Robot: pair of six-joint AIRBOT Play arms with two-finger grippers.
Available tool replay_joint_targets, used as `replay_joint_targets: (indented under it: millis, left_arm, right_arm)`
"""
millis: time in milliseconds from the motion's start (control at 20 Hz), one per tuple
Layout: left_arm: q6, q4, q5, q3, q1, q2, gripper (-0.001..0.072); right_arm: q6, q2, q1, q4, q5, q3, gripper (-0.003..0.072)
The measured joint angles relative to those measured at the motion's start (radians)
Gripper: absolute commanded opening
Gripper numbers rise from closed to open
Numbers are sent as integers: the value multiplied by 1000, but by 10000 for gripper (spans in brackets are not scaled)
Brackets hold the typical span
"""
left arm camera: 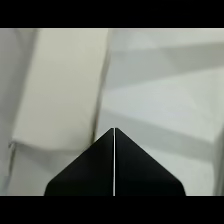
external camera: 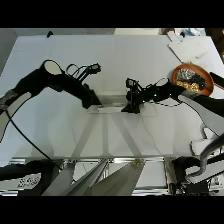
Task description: Fold the box and place the chain.
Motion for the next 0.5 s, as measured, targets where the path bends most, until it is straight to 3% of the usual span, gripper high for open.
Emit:
replay_joint_targets:
  millis: [350, 500]
  left_arm:
    - [-51, -68, 339, 0, -16, -56, 9]
    - [-76, -76, 423, 0, -18, -102, 9]
  right_arm:
    - [0, 0, 0, 0, 0, 0, 535]
    - [0, 0, 0, 0, 0, 0, 535]
